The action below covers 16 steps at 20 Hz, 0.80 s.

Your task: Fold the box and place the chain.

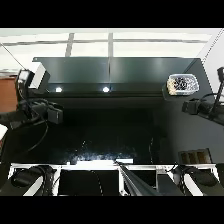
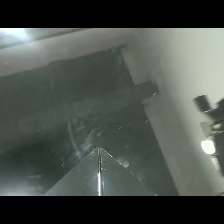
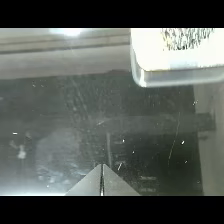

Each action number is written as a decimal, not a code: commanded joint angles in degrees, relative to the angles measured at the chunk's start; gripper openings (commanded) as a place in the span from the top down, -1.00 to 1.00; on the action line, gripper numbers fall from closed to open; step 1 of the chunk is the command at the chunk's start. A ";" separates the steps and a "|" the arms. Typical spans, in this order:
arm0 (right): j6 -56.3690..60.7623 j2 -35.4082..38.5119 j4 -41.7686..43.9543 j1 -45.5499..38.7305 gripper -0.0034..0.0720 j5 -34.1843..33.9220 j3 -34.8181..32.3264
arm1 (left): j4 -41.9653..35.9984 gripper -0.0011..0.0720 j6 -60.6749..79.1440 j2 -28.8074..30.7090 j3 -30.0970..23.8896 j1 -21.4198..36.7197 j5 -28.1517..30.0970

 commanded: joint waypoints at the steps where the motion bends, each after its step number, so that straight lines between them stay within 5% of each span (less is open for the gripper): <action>1: 1.90 0.98 -0.50 -0.02 0.84 -1.64 -4.74 | 1.77 0.89 -1.29 3.76 -4.07 0.59 1.40; 16: 1.90 0.98 -0.50 -0.02 0.84 -1.51 -4.72 | 1.18 0.88 -1.27 3.58 -3.65 1.16 3.50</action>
